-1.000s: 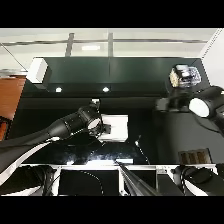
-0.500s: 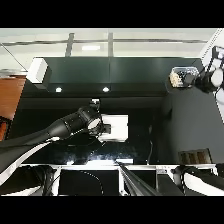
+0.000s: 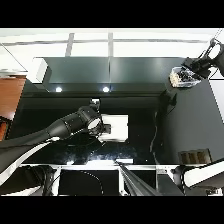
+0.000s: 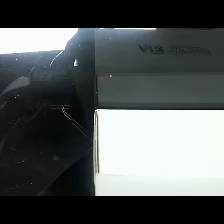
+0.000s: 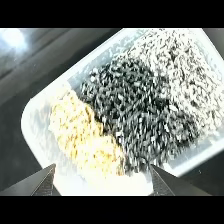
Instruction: Fold the box and place the chain.
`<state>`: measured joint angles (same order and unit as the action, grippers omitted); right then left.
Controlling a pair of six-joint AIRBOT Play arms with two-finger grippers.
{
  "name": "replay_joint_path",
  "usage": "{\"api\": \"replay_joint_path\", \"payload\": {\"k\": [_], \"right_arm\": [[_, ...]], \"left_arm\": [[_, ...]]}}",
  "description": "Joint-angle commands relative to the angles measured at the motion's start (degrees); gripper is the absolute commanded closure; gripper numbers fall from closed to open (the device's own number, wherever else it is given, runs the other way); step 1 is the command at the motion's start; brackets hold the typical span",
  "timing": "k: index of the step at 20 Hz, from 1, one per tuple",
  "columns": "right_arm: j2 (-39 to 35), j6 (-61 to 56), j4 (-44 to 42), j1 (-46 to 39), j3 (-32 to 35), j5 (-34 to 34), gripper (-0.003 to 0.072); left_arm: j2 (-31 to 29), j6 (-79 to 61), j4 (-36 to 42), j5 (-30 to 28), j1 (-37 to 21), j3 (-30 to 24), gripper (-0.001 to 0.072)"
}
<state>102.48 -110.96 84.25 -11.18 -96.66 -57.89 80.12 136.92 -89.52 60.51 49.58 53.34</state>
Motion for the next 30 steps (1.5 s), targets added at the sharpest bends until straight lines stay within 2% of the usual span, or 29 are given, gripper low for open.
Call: {"api": "replay_joint_path", "payload": {"k": [1,2,6,7,11,14,16,17,18,23,26,30], "right_arm": [[4.4,-0.4,-1.1,-1.7,-3.2,-0.7,0.0004],[4.7,-0.4,-1.1,-2.1,-3.2,0.1,0.0028],[6.0,0.8,-1.2,-2.3,-3.2,3.8,0.0029],[6.6,0.8,-1.3,-2.3,-3.2,4.2,0.0049],[9.2,0.6,-1.2,-2.7,-3.3,4.5,0.0049],[10.2,0.6,-2.4,-2.7,-3.3,6.1,0.0105],[10.2,0.7,-3.4,-2.8,-3.5,6.4,0.0367],[10.2,0.8,-3.4,-2.8,-3.8,5.8,0.0533],[10.2,0.9,-3.5,-2.8,-4.3,5.0,0.0629],[7.6,5.6,-5.4,-3.9,-10.5,-2.4,0.0643],[0.3,19.9,-10.1,-3.7,-11.1,-7.5,0.0644],[-11.8,25.8,-10.5,-2.7,-11.1,-9.8,0.0646]], "left_arm": [[0.0,0.0,0.0,0.3,0.0,0.0,0.0678],[0.0,0.0,0.0,0.3,0.0,0.0,0.0678],[0.0,0.0,0.0,0.3,0.0,0.0,0.0678],[0.0,0.0,0.0,0.3,0.0,0.0,0.0678],[0.0,0.0,0.0,0.3,0.0,0.0,0.0678],[0.0,0.0,0.0,0.2,0.0,0.0,0.0678],[0.0,0.0,0.0,0.2,0.0,0.0,0.0678],[0.0,0.0,0.0,0.2,0.0,0.0,0.0678],[0.0,0.0,0.0,0.2,0.0,0.0,0.0678],[0.0,0.0,0.0,0.2,0.0,0.0,0.0678],[0.0,0.0,0.0,0.2,0.0,0.0,0.0678],[0.0,0.0,0.0,0.2,0.0,0.0,0.0678]]}}
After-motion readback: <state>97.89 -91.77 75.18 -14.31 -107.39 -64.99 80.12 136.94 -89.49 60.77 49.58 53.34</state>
